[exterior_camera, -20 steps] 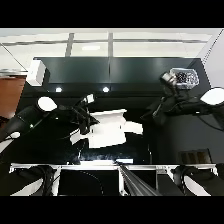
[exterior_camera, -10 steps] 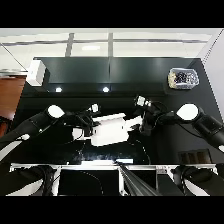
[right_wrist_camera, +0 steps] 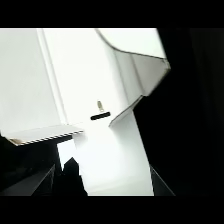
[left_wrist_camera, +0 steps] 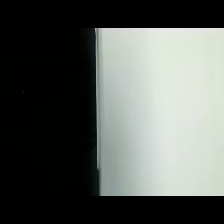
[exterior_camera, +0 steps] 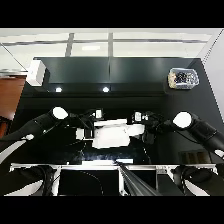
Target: Fold the box and place the chain.
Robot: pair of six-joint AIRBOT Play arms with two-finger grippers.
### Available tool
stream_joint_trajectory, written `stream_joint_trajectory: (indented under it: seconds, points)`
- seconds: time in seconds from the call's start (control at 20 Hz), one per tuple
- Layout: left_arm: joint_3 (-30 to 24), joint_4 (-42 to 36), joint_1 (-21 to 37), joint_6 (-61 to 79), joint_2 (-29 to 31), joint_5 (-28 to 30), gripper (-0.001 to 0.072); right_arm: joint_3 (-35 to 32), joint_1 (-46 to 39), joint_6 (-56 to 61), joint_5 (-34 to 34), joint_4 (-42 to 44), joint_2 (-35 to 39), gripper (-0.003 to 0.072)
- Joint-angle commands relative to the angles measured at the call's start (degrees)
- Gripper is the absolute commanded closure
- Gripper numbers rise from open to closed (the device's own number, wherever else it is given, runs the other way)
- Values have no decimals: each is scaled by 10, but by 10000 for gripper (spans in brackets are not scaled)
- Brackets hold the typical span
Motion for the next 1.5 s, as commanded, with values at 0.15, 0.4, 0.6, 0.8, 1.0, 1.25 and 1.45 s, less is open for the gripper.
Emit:
stream_joint_trajectory:
  seconds: [0.15,0.4,0.6,0.8,1.0,1.25,1.45]
  points:
    - [4,-6,-3,7,-2,-1,682,-22,71,-14,3,-3,-20,-21]
    - [4,-6,-3,7,-2,-1,682,-25,130,-14,-54,-2,-27,-21]
    - [4,-6,-3,7,-2,-1,682,-25,143,-14,-57,0,-28,-21]
    - [4,-6,-3,2,-2,-1,682,-25,168,-13,-97,15,-28,-21]
    - [4,-6,-3,-2,-2,-1,682,-17,167,21,-120,11,-27,-21]
    - [4,-6,-3,-6,-2,-1,682,10,158,91,-119,-65,-11,-21]
    - [4,-6,-3,-13,-2,-1,682,22,112,116,-91,-13,-9,-23]
